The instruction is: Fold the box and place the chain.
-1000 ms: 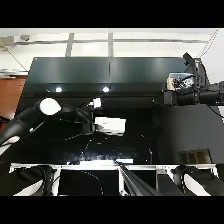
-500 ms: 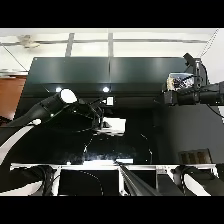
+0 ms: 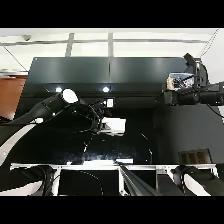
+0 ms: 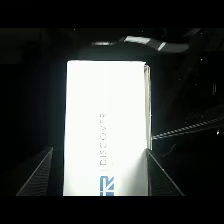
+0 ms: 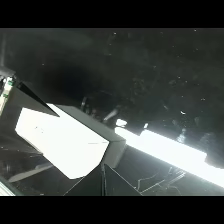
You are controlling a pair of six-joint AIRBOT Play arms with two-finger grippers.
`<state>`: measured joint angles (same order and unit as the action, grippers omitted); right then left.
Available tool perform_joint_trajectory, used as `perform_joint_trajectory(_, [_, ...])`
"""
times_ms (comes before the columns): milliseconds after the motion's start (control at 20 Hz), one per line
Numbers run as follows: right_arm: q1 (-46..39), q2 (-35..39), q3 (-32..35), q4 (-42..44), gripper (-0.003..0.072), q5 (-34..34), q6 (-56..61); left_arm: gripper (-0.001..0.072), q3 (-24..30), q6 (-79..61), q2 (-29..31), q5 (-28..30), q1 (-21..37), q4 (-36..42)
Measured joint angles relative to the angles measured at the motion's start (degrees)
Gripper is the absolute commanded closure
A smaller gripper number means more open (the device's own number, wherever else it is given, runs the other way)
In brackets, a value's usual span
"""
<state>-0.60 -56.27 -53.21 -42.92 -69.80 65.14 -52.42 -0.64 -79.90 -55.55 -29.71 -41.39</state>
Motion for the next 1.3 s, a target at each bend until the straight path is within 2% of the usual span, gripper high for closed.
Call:
perform_joint_trajectory(900, [0.0,0.0,0.0,-0.7,0.0673,0.02,-0.04,-0.0003,2.34,2.38,0.0,0.0,-0.07,0.17])
perform_joint_trajectory(1050, [0.0,0.0,0.0,-0.74,0.0672,0.02,-0.04,-0.0004,3.43,2.36,-0.02,1.49,-0.13,0.17])
perform_joint_trajectory(1300, [0.0,-0.02,0.0,-0.74,0.0673,0.48,-0.04,-0.0002,5.14,2.38,-1.4,7.45,-1.68,1.81])
